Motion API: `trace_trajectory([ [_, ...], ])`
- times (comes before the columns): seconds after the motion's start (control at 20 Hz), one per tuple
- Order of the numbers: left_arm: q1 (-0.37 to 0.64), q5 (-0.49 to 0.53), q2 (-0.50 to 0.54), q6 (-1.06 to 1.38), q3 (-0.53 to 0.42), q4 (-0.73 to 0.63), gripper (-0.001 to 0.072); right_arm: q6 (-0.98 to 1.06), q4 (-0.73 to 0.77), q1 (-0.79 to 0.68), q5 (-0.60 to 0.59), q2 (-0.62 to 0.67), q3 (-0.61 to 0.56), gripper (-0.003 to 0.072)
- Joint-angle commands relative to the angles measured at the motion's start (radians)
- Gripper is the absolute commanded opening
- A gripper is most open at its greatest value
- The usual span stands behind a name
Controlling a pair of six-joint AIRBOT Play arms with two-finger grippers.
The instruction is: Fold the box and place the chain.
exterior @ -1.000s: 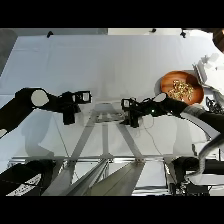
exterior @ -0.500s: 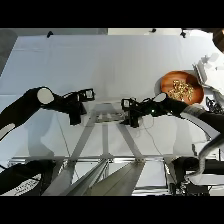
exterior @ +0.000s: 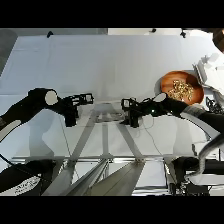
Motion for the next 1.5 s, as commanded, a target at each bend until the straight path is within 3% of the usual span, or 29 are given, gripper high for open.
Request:
trace_trajectory([
  [0.0,0.001,0.013,0.008,0.079,-0.026,-0.016,0.0006,0.000,0.000,0.000,0.000,0.000,0.001,0.0522],
  [0.2,0.001,0.087,0.068,0.153,-0.120,-0.037,0.0006,0.000,0.000,0.000,0.000,0.000,0.001,0.0522],
  [0.4,0.002,0.154,0.114,0.152,-0.135,-0.065,0.0006,0.000,0.000,0.000,0.000,0.000,0.001,0.0522],
  [0.5,0.023,0.183,0.126,0.153,-0.135,-0.174,0.0006,0.000,0.000,0.000,0.000,0.000,0.001,0.0522],
  [0.65,0.104,0.186,0.128,0.283,-0.135,-0.455,0.0008,0.000,0.000,0.000,0.000,0.000,0.001,0.0522],
  [0.7,0.128,0.186,0.127,0.334,-0.135,-0.518,0.0037,0.000,0.000,0.000,0.000,0.000,0.001,0.0522],
  [0.75,0.145,0.186,0.127,0.399,-0.135,-0.550,0.0183,0.000,0.000,0.000,0.000,0.000,0.001,0.0522],
  [0.8,0.155,0.186,0.126,0.458,-0.135,-0.554,0.0421,0.000,0.000,0.000,0.000,0.000,0.001,0.0522],
  [0.85,0.157,0.186,0.122,0.505,-0.135,-0.554,0.0556,0.000,0.000,0.000,0.000,0.000,0.001,0.0522],
  [1.05,0.156,0.157,0.066,0.656,-0.135,-0.588,0.0578,0.000,0.000,0.000,0.000,0.000,0.001,0.0522],
  [1.2,0.156,0.071,0.004,0.793,-0.135,-0.644,0.0577,0.000,0.000,0.000,0.000,0.000,0.001,0.0522],
  [1.45,0.154,0.058,-0.056,0.821,-0.135,-0.703,0.0576,0.000,0.000,0.000,0.000,0.000,0.001,0.0522],
])
